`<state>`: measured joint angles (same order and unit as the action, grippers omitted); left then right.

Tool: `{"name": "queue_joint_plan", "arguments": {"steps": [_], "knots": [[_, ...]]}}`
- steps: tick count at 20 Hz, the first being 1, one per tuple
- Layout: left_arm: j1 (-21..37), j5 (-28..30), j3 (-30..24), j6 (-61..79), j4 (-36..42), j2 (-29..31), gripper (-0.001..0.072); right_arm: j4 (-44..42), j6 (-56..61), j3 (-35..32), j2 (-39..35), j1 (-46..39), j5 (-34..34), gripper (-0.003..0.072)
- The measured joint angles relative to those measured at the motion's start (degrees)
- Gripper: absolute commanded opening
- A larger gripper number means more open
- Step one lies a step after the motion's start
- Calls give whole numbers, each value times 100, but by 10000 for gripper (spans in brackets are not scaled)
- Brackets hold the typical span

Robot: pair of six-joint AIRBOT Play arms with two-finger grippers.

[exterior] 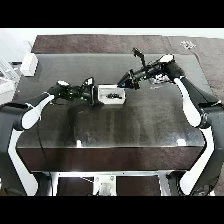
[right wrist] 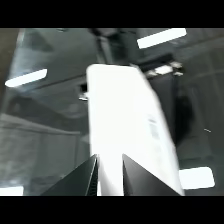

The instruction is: Fold the box and place the chain.

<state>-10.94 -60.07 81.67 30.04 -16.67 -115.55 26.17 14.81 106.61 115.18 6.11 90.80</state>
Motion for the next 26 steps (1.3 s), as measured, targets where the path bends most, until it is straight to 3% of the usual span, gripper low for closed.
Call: {"name": "queue_joint_plan", "arguments": {"steps": [5,14,18,26], "knots": [[-2,0,-2,0,0,0,393,96,57,9,-280,0,90,241],[0,0,0,0,0,0,393,-105,-605,11,-212,-70,-1637,239],[-2,0,0,0,0,0,393,219,-470,4,-13,-11,-1515,277],[-2,0,0,0,0,0,393,195,-129,15,-4,90,-584,318]]}}
